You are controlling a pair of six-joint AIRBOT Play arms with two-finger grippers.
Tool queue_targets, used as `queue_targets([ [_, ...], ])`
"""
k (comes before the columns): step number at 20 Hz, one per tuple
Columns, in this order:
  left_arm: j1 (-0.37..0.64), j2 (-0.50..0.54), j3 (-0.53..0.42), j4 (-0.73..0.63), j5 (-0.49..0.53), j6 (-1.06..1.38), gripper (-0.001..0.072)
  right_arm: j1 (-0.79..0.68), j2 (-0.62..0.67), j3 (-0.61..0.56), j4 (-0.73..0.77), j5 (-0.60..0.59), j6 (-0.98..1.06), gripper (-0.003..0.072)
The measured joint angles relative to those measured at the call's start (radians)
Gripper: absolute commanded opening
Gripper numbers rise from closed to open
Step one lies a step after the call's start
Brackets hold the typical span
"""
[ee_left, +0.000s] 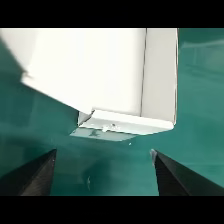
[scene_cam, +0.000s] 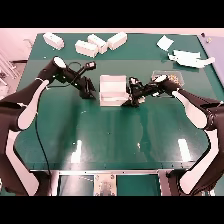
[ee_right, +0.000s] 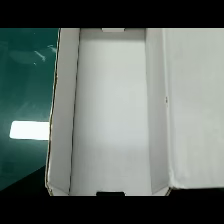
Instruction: Fold the box and place the chain.
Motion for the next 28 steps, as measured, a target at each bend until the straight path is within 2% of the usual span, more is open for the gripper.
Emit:
queue_targets([
  [5, 0.001, -0.017, -0.04, -0.089, 0.002, 0.227, 0.072, 0.0, 0.0, 0.0, 0.0, 0.0, 0.0, 0.0573],
  [9, 0.001, -0.031, -0.051, -0.134, -0.007, 0.311, 0.072, 0.0, 0.0, 0.0, 0.0, 0.0, 0.0, 0.0573],
  [28, 0.002, -0.07, -0.054, -0.222, -0.053, 0.339, 0.072, 0.0, 0.0, 0.0, 0.0, 0.0, 0.0, 0.0573],
])
